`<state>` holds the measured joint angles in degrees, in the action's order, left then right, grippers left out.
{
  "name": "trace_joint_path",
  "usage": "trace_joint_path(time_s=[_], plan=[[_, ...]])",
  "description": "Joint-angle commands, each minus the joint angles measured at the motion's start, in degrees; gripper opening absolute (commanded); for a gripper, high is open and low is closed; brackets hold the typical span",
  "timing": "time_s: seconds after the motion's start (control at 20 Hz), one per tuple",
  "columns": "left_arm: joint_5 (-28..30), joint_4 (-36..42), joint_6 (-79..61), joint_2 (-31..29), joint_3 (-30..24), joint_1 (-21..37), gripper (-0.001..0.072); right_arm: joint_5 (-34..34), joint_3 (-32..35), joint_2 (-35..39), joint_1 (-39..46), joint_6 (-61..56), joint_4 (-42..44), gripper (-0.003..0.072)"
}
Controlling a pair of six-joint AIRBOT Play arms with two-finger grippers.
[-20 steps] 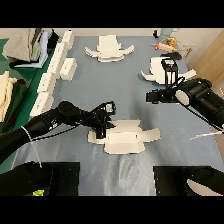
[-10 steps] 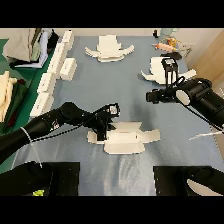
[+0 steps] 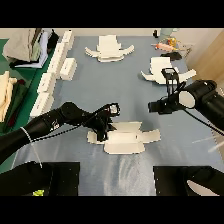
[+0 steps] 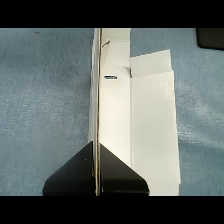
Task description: Fold the box.
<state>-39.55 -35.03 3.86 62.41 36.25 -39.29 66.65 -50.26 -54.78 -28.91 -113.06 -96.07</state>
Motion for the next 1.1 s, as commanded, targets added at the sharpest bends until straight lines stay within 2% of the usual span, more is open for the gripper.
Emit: trace_joint_path(time_s=[0.0,0.1,0.25,0.3,0.35,0.4,0.55,0.8,0.95,1.05], plan=[[0.07,0.24,0.20,0.02,0.00,-0.02,0.0016,7.80,2.29,5.51,-8.02,3.89,9.07,0.0004],[0.09,0.28,0.20,0.02,0.00,-0.02,0.0016,5.11,6.14,8.98,-17.44,5.55,9.81,0.0004],[0.09,0.28,0.20,0.02,0.00,-0.02,0.0016,-0.13,13.03,11.15,-32.26,19.28,9.99,0.0025],[0.02,0.28,0.20,0.02,0.00,-0.02,0.0016,-0.72,14.91,11.06,-36.00,23.06,9.29,0.0273],[0.02,0.28,0.20,0.02,0.00,-0.02,0.0016,-2.03,16.79,10.78,-39.01,24.48,6.86,0.0564],[0.13,0.28,0.20,0.04,0.00,-0.02,0.0016,-3.52,18.23,10.32,-40.96,25.59,4.44,0.0600],[0.11,0.28,0.20,0.02,0.00,-0.02,0.0017,-9.27,20.65,7.80,-42.56,28.17,-3.34,0.0600],[0.11,0.28,0.20,0.02,0.00,-0.02,0.0016,-13.07,20.65,2.51,-42.53,27.61,-7.45,0.0595],[0.11,0.28,0.20,0.04,0.00,-0.02,0.0016,-13.60,20.61,0.44,-42.53,17.94,-13.57,0.0582],[0.11,0.28,0.22,0.02,0.00,-0.02,0.0016,-13.42,20.44,1.57,-42.56,12.00,-15.56,0.0582]])
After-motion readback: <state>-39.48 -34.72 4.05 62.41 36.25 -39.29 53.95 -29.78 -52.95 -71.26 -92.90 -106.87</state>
